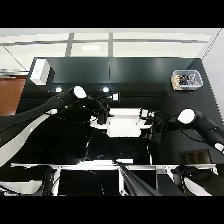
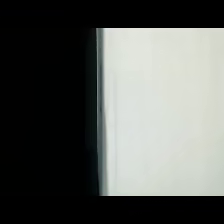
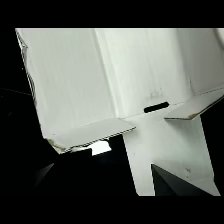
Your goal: Fold the box and place the chain.
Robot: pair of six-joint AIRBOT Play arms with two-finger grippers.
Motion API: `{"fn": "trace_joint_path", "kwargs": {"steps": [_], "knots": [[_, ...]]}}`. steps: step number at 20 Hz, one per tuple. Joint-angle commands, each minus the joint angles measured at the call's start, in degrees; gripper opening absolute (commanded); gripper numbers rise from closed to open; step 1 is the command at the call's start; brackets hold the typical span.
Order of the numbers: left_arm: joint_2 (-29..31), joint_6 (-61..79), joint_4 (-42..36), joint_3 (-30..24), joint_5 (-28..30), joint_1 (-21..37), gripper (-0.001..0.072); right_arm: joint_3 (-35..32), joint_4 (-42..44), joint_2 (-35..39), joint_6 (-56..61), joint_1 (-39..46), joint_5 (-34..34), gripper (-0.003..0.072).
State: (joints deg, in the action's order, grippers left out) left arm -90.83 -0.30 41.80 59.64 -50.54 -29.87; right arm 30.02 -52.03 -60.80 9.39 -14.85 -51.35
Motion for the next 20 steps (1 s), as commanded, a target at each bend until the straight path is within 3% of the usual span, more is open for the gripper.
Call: {"fn": "trace_joint_path", "kwargs": {"steps": [1,5,15,20], "knots": [[-0.1,0.1,0.2,0.0,-0.7,0.0,0.0026,-2.1,3.0,-0.2,-0.9,-3.8,8.1,0.0712],[-0.1,0.1,0.2,0.0,-0.7,0.0,0.0026,-2.4,11.3,-0.2,-2.6,-5.7,9.4,0.0712],[-0.1,0.1,0.2,0.0,-0.7,0.0,0.0027,1.2,6.2,2.6,-2.8,-2.4,11.3,0.0711],[-0.1,0.1,0.2,0.0,-0.7,0.0,0.0027,1.3,13.2,2.4,-14.7,-2.3,12.5,0.0711]]}}
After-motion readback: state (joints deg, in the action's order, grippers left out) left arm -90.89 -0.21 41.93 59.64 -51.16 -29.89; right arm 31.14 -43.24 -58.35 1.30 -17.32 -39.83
